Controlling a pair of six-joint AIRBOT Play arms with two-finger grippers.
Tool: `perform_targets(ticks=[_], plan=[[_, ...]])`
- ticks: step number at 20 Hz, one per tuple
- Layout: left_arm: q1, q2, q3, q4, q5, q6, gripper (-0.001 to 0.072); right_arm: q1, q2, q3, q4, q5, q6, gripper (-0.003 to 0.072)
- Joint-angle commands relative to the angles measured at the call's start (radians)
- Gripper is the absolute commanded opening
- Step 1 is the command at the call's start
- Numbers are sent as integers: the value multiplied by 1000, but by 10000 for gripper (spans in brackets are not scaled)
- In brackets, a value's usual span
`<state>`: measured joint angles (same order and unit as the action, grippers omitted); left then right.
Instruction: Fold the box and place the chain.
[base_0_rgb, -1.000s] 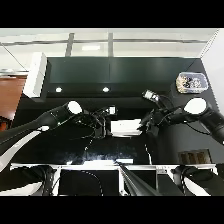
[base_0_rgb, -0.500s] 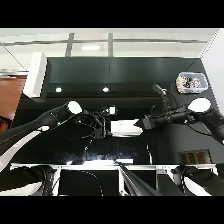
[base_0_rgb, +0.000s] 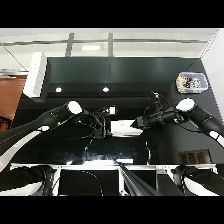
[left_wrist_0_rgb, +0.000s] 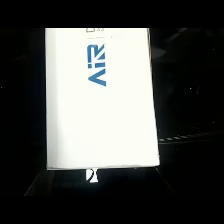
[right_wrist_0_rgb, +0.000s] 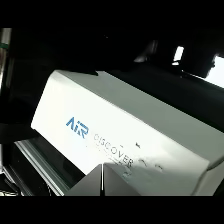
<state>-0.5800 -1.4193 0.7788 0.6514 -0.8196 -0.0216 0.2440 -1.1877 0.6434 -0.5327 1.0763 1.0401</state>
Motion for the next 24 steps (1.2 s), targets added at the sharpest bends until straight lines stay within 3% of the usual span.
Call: perform_targets(ticks=[1,16,20,24], plan=[[0,0,-1,0,0,-1,370,2,-13,-1,-58,-15,27,8],[0,0,-1,-1,0,-1,370,36,-13,-3,-65,-56,29,8],[0,0,-1,0,0,-1,370,-31,33,38,-70,89,2,8],[0,1,1,7,-3,-3,372,-220,180,75,-123,175,-4,8]])
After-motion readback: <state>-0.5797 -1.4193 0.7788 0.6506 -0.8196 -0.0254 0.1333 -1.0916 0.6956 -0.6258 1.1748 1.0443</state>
